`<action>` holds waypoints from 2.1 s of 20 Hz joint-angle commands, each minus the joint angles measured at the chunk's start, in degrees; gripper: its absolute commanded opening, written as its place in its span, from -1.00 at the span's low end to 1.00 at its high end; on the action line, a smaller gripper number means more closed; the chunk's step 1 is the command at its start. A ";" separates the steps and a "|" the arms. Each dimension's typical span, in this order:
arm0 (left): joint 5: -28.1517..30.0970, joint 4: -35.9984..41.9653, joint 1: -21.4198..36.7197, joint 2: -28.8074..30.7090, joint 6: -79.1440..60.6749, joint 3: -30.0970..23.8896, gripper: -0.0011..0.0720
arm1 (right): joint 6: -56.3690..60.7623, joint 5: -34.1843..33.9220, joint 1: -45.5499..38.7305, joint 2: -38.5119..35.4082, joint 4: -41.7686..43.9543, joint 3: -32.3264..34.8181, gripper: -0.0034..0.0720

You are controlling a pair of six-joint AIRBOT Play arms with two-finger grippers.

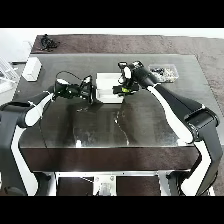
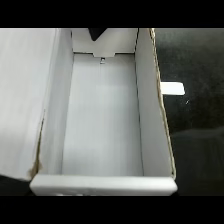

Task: Fold the box and place the chain.

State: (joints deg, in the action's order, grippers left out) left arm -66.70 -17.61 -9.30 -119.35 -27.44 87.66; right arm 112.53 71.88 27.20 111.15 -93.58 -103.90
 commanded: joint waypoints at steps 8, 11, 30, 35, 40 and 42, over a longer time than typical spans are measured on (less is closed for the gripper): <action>0.02 0.02 0.02 0.02 0.00 0.02 -0.18 | 2.69 2.34 1.68 2.14 -0.24 -3.28 -0.48; 0.02 0.02 0.02 0.02 0.00 0.02 -0.18 | 4.15 3.82 1.68 2.14 0.15 -3.30 -0.73; 0.07 0.02 0.02 0.02 -0.02 0.02 -0.18 | -3.28 5.75 -1.40 -5.46 -5.11 -8.96 0.37; 0.07 0.02 0.02 0.02 -0.02 0.02 -0.18 | -11.19 1.92 -6.14 -9.01 -20.50 -8.96 0.52; 0.07 0.02 0.02 0.02 -0.02 0.02 -0.18 | -13.25 -3.52 -18.05 -8.74 -12.41 -8.90 0.51; 0.07 0.02 0.02 0.02 -0.02 0.02 -0.18 | -19.26 -3.23 -23.65 -7.85 -0.57 -8.90 0.51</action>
State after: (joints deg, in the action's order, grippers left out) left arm -66.63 -17.58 -9.32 -119.37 -27.42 87.66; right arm 99.53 70.19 10.20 102.74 -105.21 -112.79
